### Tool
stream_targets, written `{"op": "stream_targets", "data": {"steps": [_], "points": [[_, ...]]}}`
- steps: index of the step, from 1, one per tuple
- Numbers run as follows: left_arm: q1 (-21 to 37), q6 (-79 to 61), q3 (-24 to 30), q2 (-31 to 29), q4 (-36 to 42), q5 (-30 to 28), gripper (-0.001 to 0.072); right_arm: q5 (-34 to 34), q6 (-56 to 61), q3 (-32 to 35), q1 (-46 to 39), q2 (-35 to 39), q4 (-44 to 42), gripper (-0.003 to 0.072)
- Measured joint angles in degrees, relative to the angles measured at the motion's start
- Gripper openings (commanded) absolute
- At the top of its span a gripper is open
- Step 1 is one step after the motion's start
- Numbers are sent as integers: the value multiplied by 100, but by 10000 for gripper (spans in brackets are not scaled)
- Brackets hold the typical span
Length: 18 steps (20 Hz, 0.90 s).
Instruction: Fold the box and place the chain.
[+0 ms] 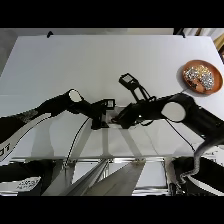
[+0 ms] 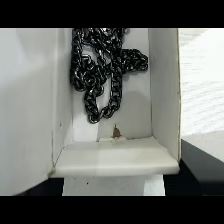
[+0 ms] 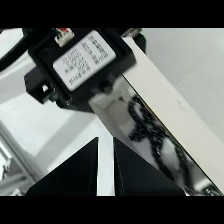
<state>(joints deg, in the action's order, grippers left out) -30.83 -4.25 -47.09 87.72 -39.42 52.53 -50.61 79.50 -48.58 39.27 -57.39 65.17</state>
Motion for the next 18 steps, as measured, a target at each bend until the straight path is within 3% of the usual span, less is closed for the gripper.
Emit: {"op": "stream_targets", "data": {"steps": [4, 6, 8, 18], "points": [[0, 0, 0, 0, 0, 0, 312, -800, 577, 2, -780, 459, 933, 127], [0, 0, 0, 0, 0, 0, 312, -966, 861, 37, -1259, 503, 1532, 249], [0, 0, 0, 0, 0, 0, 312, -870, 1126, 160, -1766, 483, 1991, 278], [0, 0, 0, 0, 0, 0, 312, 1419, 2122, 693, -4634, -713, 2566, 278]]}}
